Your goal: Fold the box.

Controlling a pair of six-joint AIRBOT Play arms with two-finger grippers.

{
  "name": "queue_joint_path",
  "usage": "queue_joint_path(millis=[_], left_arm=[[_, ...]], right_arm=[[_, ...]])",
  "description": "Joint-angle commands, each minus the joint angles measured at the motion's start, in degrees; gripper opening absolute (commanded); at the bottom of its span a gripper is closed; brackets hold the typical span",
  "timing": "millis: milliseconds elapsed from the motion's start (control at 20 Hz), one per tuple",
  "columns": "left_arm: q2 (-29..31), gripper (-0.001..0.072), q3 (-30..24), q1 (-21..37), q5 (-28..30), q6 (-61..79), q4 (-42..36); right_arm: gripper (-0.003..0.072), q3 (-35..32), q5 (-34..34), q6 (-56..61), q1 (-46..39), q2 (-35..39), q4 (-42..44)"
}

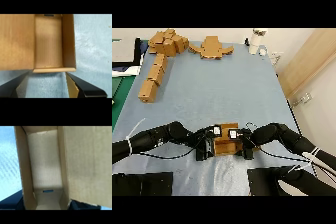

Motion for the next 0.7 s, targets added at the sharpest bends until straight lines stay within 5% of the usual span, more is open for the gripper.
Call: queue_joint_path(millis=[0,650], left_arm=[[0.11,0.0697,-0.07,0.52,-1.7,-1.07,1.11],[-0.02,0.0697,-0.07,-3.56,3.89,-1.55,-0.7]], right_arm=[[0.0557,-0.04,0.0,-0.04,-0.02,0.04,0.0],[0.0556,-0.04,0.02,-0.04,-0.02,0.04,-0.02]])
